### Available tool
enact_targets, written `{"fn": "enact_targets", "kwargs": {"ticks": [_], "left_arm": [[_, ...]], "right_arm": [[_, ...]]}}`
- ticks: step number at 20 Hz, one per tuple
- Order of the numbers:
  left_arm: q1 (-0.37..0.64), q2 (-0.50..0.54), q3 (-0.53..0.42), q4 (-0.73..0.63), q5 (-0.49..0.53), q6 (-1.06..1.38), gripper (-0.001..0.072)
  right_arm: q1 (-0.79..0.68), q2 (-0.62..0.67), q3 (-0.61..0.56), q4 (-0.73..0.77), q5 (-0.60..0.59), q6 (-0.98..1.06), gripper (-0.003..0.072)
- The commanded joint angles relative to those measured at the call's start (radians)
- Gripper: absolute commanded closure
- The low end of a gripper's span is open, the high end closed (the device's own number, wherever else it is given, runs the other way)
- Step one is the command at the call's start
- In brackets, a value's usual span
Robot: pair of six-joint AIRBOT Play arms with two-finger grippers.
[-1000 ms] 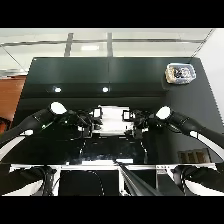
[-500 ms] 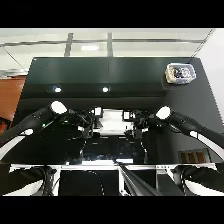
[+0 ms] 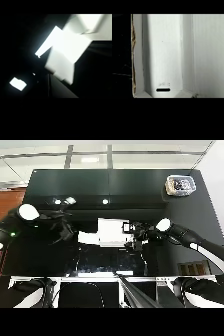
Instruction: Fold the box and place the chain.
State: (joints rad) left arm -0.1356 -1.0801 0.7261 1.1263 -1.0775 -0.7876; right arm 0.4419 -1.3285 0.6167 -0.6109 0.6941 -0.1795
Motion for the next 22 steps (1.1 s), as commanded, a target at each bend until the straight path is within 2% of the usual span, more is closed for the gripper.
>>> {"fn": "enact_targets", "kwargs": {"ticks": [1, 4, 6, 7, 10, 12, 15, 20, 21, 22], "left_arm": [[0.209, 0.003, -0.058, 0.048, -0.048, -0.529, 0.0682], [0.349, -0.111, -0.146, -0.279, -0.169, -0.425, 0.0682], [0.346, -0.204, -0.166, -0.431, -0.207, -0.331, 0.0685], [0.318, -0.239, -0.165, -0.460, -0.188, -0.314, 0.0685], [0.194, -0.303, -0.141, -0.470, -0.054, -0.317, 0.0685], [0.123, -0.331, -0.115, -0.472, -0.013, -0.320, 0.0685], [0.055, -0.362, -0.082, -0.489, -0.036, -0.319, 0.0684], [0.043, -0.364, -0.023, -0.490, -0.122, -0.315, 0.0674], [0.043, -0.364, -0.005, -0.491, -0.140, -0.315, 0.0532], [0.043, -0.364, 0.017, -0.491, -0.159, -0.315, 0.0237]], "right_arm": [[0.001, 0.000, 0.000, 0.000, 0.000, 0.000, 0.0446], [0.001, 0.000, 0.000, 0.000, 0.000, 0.000, 0.0446], [0.001, 0.000, 0.000, 0.000, 0.000, 0.000, 0.0446], [0.001, 0.000, 0.000, 0.000, 0.000, 0.000, 0.0446], [0.001, 0.000, 0.000, 0.000, 0.000, 0.000, 0.0447], [0.001, 0.000, 0.000, 0.000, 0.000, 0.000, 0.0446], [0.001, 0.000, 0.000, 0.000, 0.000, 0.000, 0.0446], [0.001, 0.000, 0.000, 0.000, 0.000, 0.000, 0.0446], [0.001, 0.000, 0.000, 0.000, 0.000, 0.000, 0.0446], [0.001, 0.000, 0.000, 0.000, 0.000, 0.000, 0.0446]]}}
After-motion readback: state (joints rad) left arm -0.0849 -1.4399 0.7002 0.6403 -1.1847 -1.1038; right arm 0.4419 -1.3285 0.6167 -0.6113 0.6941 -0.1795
